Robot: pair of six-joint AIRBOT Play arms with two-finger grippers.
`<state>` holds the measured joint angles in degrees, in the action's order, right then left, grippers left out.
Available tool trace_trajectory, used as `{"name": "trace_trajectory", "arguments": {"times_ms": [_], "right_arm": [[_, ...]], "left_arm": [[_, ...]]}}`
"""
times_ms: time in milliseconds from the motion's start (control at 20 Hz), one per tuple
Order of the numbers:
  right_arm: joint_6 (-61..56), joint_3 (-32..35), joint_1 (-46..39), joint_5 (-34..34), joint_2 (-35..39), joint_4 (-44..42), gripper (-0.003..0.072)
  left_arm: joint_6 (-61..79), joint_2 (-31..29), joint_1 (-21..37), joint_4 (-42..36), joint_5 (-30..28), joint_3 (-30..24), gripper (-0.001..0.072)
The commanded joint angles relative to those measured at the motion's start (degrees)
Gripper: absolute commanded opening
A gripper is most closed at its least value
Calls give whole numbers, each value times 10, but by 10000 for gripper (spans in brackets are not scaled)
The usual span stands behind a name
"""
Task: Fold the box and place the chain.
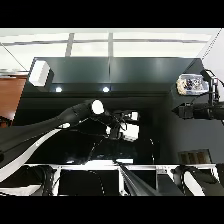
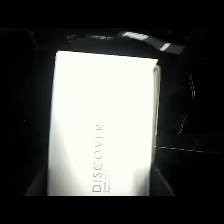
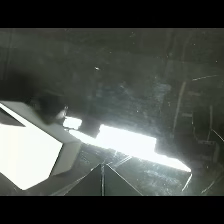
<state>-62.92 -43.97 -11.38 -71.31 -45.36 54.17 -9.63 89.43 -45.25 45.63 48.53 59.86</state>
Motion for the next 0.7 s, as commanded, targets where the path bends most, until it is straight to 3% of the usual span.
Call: {"name": "trace_trajectory", "arguments": {"times_ms": [0,150,250,400,500,650], "right_arm": [[-5,0,0,0,0,1,18],[-5,0,0,0,0,1,18],[-5,0,0,0,0,1,18],[-5,0,0,0,0,1,18],[-5,0,0,0,0,1,18],[-5,0,0,0,0,1,18]], "left_arm": [[-72,-3,-10,53,2,14,276],[-207,-45,25,134,23,18,275],[-305,-76,79,193,88,18,275],[-429,-114,205,280,198,7,275],[-498,-141,306,330,219,-8,275],[-509,-174,461,328,221,-20,275]]}}
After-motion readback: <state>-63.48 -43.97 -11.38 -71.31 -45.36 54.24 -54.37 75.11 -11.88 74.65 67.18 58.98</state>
